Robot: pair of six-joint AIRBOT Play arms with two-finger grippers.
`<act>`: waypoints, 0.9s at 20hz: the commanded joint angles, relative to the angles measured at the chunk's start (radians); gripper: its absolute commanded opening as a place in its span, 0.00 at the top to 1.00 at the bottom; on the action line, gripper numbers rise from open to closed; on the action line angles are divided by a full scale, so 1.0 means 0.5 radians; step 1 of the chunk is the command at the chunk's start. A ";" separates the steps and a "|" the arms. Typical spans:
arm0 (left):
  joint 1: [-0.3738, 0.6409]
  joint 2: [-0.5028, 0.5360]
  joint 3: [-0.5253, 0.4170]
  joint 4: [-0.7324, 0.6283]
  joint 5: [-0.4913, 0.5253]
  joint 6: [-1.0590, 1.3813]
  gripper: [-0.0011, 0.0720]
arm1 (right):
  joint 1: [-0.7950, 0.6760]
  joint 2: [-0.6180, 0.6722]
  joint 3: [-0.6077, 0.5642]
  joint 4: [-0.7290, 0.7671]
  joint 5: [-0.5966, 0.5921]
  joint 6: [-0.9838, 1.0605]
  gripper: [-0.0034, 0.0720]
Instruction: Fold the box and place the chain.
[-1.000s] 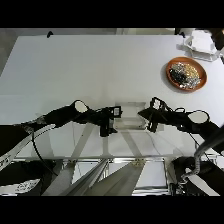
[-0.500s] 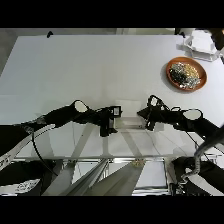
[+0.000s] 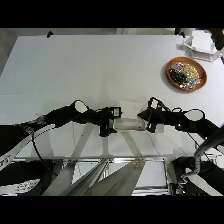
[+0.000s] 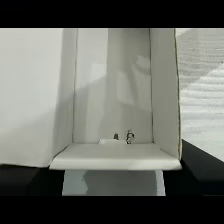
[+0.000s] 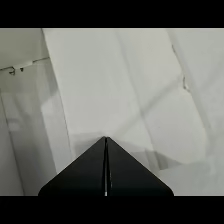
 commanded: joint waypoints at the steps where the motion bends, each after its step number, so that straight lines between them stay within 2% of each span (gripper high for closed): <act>1: 0.000 0.001 0.002 -0.008 -0.001 -0.009 0.39 | 0.002 0.174 0.002 0.014 0.111 0.000 0.93; 5: 0.000 0.001 0.002 -0.008 -0.001 -0.009 0.39 | 0.002 0.441 0.002 -0.012 0.223 0.000 0.93; 7: 0.000 0.001 0.002 -0.008 -0.002 -0.009 0.39 | 0.002 0.595 0.002 -0.186 0.272 0.019 0.93; 11: 0.000 0.001 0.002 -0.008 -0.004 -0.009 0.39 | 0.002 0.854 0.002 -0.830 0.347 0.438 0.93; 15: 0.000 0.001 0.002 -0.007 -0.002 -0.009 0.39 | 0.002 0.954 0.002 -1.777 0.462 0.993 0.93; 17: 0.000 0.001 0.002 -0.008 -0.001 -0.009 0.39 | 0.002 0.941 -0.001 -1.984 0.612 0.992 0.93; 18: 0.000 0.001 0.002 -0.008 -0.008 -0.009 0.39 | 0.002 0.920 -0.009 -1.965 0.588 0.986 0.87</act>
